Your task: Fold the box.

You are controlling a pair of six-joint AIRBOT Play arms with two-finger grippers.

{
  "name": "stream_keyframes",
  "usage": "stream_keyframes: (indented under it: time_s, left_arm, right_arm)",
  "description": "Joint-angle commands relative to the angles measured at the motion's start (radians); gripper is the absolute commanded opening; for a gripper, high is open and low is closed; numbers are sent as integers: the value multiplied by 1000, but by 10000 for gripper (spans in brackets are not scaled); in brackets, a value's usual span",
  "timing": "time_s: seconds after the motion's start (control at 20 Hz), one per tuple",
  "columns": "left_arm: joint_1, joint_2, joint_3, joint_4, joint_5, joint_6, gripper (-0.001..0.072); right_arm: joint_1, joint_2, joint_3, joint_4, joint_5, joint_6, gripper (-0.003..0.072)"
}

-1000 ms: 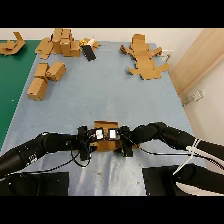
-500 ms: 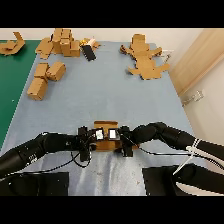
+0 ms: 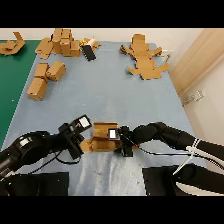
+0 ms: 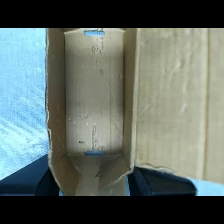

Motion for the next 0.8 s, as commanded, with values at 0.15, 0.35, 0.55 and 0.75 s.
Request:
stream_keyframes:
  time_s: [0.15, 0.35, 0.55, 0.75]
  left_arm:
    - [37, 233, -63, 294, -280, -1015, 10]
    - [76, 206, -213, 158, -197, -1258, 9]
    - [75, 149, -278, 10, 10, -1257, 9]
    - [75, 81, -278, 3, 155, -1255, 9]
  right_arm:
    - [0, 0, 0, 0, 0, 0, 521]
    - [0, 0, 0, 0, 0, 0, 522]
    - [0, 0, 0, 0, 0, 1, 522]
    - [0, 0, 0, 1, 0, 1, 522]
